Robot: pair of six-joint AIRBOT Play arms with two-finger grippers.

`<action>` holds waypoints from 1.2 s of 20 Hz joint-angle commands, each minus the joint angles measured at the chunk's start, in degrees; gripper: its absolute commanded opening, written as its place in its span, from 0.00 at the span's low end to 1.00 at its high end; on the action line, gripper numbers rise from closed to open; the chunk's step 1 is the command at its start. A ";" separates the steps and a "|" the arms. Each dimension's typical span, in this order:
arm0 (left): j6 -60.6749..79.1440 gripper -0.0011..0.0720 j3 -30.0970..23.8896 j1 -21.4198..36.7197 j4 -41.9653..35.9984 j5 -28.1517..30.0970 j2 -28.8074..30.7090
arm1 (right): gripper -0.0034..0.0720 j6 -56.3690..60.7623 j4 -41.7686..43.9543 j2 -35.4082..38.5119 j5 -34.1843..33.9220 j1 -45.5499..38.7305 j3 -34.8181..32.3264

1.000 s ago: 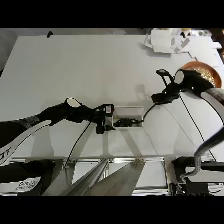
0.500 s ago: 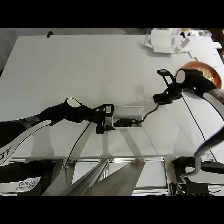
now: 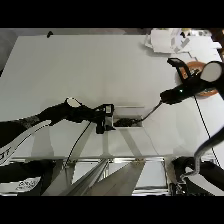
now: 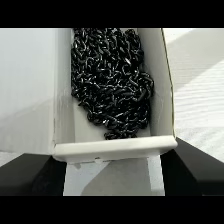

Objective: Fold the box and place the chain.

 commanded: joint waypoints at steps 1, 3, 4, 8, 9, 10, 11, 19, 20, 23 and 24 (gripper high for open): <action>0.00 0.11 0.04 0.02 0.00 0.02 0.04 | 0.07 -5.11 14.10 9.07 4.24 0.04 0.04; 0.00 0.11 0.02 0.02 0.00 0.02 0.04 | 0.07 -6.14 19.02 12.59 4.22 0.04 0.04; 0.00 0.11 0.02 0.02 0.02 0.02 0.04 | 0.07 -6.16 20.63 13.90 4.22 0.04 0.04; 0.00 0.11 0.02 0.02 0.02 0.02 0.04 | 0.07 -9.16 26.43 15.19 2.78 0.39 0.00; 0.00 0.11 0.02 0.02 0.02 0.02 0.04 | 0.07 -10.95 26.64 15.13 0.63 1.64 -0.02; 0.00 0.11 0.02 0.02 0.00 0.02 0.04 | 0.07 -12.83 26.34 14.97 -1.79 3.61 -0.07; 0.00 0.11 0.02 0.02 0.02 0.02 0.04 | 0.07 -14.69 26.01 14.60 -3.65 5.79 -0.07; 0.00 0.11 0.02 0.02 0.02 0.02 0.04 | 0.07 -16.35 15.26 0.98 -9.99 21.70 -0.07; 0.00 0.11 0.02 0.02 0.02 0.02 0.04 | 0.07 -15.76 13.57 -1.38 -10.34 22.62 -0.07; 0.00 0.11 0.02 0.02 0.02 0.02 0.04 | 0.07 -12.92 10.19 -6.38 -9.94 23.23 -0.09; 0.00 0.11 0.04 0.02 0.00 0.02 0.04 | 0.07 -12.92 9.51 -7.37 -9.73 23.23 -0.09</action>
